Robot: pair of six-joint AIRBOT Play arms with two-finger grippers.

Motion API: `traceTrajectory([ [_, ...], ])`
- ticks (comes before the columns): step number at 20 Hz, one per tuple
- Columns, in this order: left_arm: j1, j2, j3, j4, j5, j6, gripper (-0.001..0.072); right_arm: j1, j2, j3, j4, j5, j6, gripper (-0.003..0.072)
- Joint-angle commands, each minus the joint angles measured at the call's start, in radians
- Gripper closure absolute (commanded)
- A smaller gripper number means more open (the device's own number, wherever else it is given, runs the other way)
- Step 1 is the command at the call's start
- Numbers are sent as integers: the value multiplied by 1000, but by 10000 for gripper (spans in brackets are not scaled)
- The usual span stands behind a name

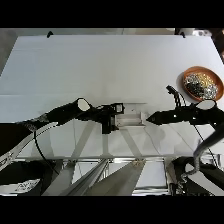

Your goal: Fold the box and place the chain.

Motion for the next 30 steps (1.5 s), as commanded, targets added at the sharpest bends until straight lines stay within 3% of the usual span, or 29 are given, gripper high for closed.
traceTrajectory([
  [1, 1, 1, 0, 0, 0, 0, 337, 3, 34, 0, 5, 4, 0, 357],
  [9, 1, 1, -1, 0, 0, 0, 337, 22, 37, 0, 15, 25, 1, 335],
  [11, 1, 1, -1, 0, 0, 0, 337, 82, 37, 0, 15, -7, 8, 168],
  [12, 1, 1, -1, 0, 0, 0, 337, 115, 37, 0, 15, -38, 27, 161],
  [16, 1, 1, -1, 0, 0, 0, 337, 219, 37, 0, 10, -183, 157, 162],
  [23, 1, 1, -1, 0, 0, 0, 337, 253, 38, 28, -105, -219, 279, 163],
  [30, 1, 1, 0, 0, 0, 0, 337, 418, 37, 115, -409, -219, 565, 173],
])
